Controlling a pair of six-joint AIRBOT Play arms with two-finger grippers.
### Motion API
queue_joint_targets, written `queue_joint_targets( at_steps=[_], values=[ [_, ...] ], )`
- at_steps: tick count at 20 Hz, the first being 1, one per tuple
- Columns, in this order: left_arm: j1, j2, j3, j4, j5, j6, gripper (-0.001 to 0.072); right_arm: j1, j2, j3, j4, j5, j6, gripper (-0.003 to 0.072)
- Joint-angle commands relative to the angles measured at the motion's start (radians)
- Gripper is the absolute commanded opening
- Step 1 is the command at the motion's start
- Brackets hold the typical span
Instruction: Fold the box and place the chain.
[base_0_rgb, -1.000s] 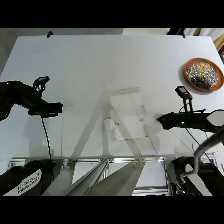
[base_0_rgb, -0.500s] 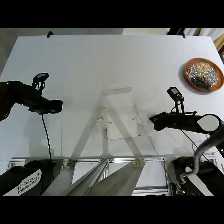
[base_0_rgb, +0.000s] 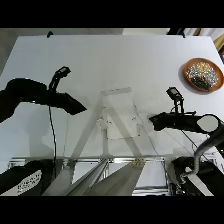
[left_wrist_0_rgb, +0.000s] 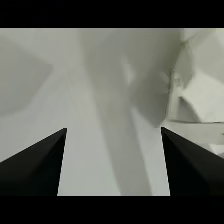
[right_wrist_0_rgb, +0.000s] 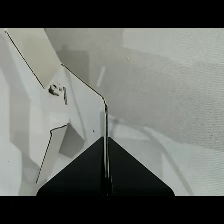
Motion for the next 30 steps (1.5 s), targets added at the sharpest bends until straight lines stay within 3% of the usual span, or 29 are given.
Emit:
queue_joint_targets(
  at_steps=[1,7,14,20,26,30],
  values=[
    [-0.081,-0.086,-0.001,-0.149,0.010,0.217,0.0701,0.001,0.001,-0.001,0.000,0.001,0.000,0.0012],
    [-0.174,-0.231,-0.001,-0.221,-0.051,0.329,0.0702,0.001,0.001,0.000,0.000,0.008,0.000,0.0012],
    [-0.172,-0.254,0.008,-0.341,-0.134,0.462,0.0701,0.001,0.001,0.000,-0.003,0.085,0.000,0.0012],
    [-0.171,-0.388,0.134,-0.352,0.043,0.441,0.0699,0.001,0.001,0.000,-0.016,0.089,0.000,0.0012],
    [-0.188,-0.475,0.137,-0.357,0.181,0.455,0.0697,0.001,0.001,0.000,-0.016,0.089,0.000,0.0012],
    [-0.230,-0.499,0.137,-0.362,0.185,0.475,0.0606,0.001,0.001,0.000,-0.017,0.089,0.000,0.0012]
  ],
)
